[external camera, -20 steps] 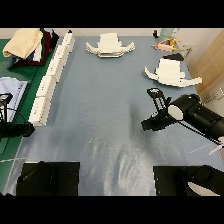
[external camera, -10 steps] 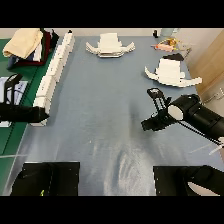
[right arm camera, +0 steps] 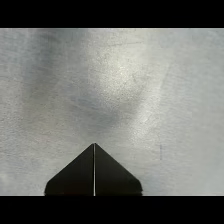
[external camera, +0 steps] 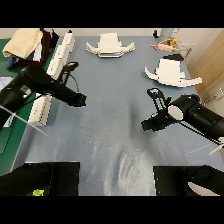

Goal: Fold the box.

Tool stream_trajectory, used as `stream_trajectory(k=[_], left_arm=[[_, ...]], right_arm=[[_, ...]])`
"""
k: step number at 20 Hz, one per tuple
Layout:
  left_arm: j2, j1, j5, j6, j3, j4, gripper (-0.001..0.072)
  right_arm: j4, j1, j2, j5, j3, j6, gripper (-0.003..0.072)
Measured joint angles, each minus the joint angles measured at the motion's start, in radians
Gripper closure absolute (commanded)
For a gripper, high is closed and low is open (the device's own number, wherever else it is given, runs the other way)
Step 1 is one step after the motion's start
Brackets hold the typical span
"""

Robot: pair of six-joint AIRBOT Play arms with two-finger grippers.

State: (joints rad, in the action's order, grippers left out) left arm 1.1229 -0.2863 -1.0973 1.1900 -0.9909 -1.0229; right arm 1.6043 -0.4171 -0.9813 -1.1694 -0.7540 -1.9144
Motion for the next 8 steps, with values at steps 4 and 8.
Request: stream_trajectory(k=[4, 8], left_arm=[[0.089, -0.049, 0.036, -0.013, -0.013, 0.002, 0.0697], [0.114, -0.063, 0.046, -0.019, -0.016, 0.003, 0.0697]], right_arm=[[0.000, 0.000, 0.000, 0.000, 0.000, 0.000, 0.0681], [0.000, 0.000, 0.000, 0.000, 0.000, 0.000, 0.0681]])
